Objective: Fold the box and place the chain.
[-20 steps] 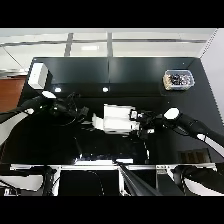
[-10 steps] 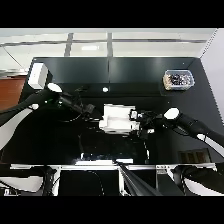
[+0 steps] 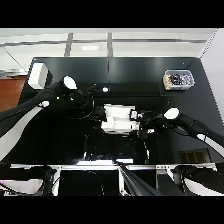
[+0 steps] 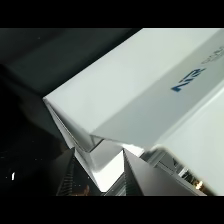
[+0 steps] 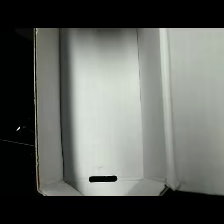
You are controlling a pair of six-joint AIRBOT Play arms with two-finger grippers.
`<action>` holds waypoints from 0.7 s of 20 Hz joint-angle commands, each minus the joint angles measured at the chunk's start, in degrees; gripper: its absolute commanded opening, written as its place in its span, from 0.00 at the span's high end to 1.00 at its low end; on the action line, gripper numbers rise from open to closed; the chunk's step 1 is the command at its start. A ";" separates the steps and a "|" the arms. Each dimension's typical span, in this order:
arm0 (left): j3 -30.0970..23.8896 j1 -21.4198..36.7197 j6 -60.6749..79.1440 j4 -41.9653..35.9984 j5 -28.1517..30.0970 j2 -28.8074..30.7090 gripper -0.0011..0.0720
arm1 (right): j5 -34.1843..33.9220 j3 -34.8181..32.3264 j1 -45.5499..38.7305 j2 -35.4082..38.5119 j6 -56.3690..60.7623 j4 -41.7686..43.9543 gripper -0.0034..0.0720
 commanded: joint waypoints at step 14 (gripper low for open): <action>1.16 -8.11 -15.63 12.68 4.98 0.00 0.51 | 0.02 -0.02 0.04 -0.02 0.04 0.02 0.79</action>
